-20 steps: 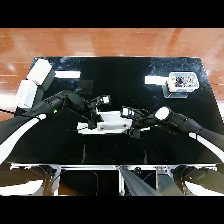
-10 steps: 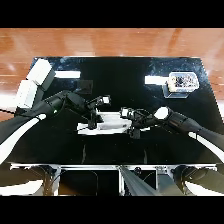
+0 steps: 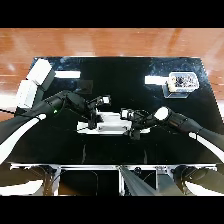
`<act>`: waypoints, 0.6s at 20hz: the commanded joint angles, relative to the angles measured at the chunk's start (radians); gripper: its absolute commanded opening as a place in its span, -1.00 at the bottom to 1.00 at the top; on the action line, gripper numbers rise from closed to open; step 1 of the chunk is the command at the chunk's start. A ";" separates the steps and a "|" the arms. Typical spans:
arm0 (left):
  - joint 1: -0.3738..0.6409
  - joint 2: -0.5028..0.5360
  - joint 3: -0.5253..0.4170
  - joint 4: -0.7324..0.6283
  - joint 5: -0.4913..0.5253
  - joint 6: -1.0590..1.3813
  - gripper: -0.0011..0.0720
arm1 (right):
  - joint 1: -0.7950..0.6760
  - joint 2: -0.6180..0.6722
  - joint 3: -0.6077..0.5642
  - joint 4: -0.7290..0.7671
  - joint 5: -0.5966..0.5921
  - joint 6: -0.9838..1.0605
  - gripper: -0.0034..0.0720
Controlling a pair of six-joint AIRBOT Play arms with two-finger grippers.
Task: Fold the box and place the chain.
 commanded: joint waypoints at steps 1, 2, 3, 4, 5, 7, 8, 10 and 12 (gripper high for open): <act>0.000 0.000 0.001 0.000 -0.001 0.000 -0.93 | 0.001 0.001 0.001 0.000 -0.011 -0.046 0.74; 0.000 0.000 0.001 0.000 -0.002 0.000 -0.93 | 0.001 0.001 0.000 0.000 -0.004 -0.055 0.72; 0.000 0.000 0.001 0.000 -0.001 0.000 -0.93 | 0.001 0.001 0.000 0.001 0.004 -0.058 0.72; 0.000 0.000 0.001 0.000 -0.001 0.000 -0.93 | 0.001 0.001 0.000 0.003 0.005 -0.058 0.72; 0.000 0.000 0.001 0.000 -0.001 0.000 -0.93 | 0.001 0.001 0.000 0.003 0.005 -0.058 0.72; 0.000 0.000 0.001 0.000 -0.001 0.000 -0.93 | 0.001 0.001 0.001 0.003 0.004 -0.059 0.71; 0.000 0.000 0.001 0.000 -0.001 0.000 -0.93 | 0.001 0.001 0.000 0.003 0.004 -0.066 0.46; 0.000 0.000 0.001 -0.001 -0.001 0.000 -0.93 | 0.001 0.001 0.000 0.003 0.007 -0.073 0.37; 0.000 0.000 0.001 -0.001 -0.001 0.000 -0.93 | 0.001 0.001 0.000 0.003 0.007 -0.073 0.37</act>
